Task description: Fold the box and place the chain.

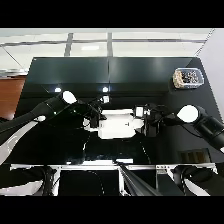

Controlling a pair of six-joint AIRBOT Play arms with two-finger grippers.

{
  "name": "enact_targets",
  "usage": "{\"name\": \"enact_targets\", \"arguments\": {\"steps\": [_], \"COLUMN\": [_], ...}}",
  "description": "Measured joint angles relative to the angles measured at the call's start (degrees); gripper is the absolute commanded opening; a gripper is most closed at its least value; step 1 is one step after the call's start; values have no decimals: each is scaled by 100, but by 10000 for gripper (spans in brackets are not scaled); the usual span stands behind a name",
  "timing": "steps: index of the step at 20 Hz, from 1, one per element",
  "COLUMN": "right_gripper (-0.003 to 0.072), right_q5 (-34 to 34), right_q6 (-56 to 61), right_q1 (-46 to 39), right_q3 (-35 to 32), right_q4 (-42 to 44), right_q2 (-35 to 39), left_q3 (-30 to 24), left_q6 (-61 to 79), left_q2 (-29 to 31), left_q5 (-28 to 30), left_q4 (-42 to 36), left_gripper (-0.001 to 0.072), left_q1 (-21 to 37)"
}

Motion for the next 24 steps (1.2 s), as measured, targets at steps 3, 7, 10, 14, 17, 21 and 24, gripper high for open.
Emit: {"name": "enact_targets", "arguments": {"steps": [3,7,10,14,17,21,24], "right_gripper": [707,707,707,707,707,706,706], "right_q5": [17,-144,-210,-280,-483,-763,-824], "right_q6": [11,-168,-378,-527,-629,-994,-1329], "right_q1": [31,85,101,125,149,160,103], "right_q3": [-192,-337,-376,-391,-396,-291,-114], "right_q4": [114,234,245,313,914,1390,1526], "right_q2": [-164,-411,-619,-758,-911,-984,-1005], "left_q3": [0,0,0,0,0,0,0], "left_q6": [-17,-35,-37,-42,-57,-57,-57], "left_q2": [-4,-111,-164,-184,-195,-195,-195], "left_q5": [0,15,31,9,-13,-81,-114], "left_q4": [-4,-39,-68,-87,-184,-302,-339], "left_gripper": [29,29,29,29,29,29,29], "left_q1": [0,0,0,0,0,0,0]}}
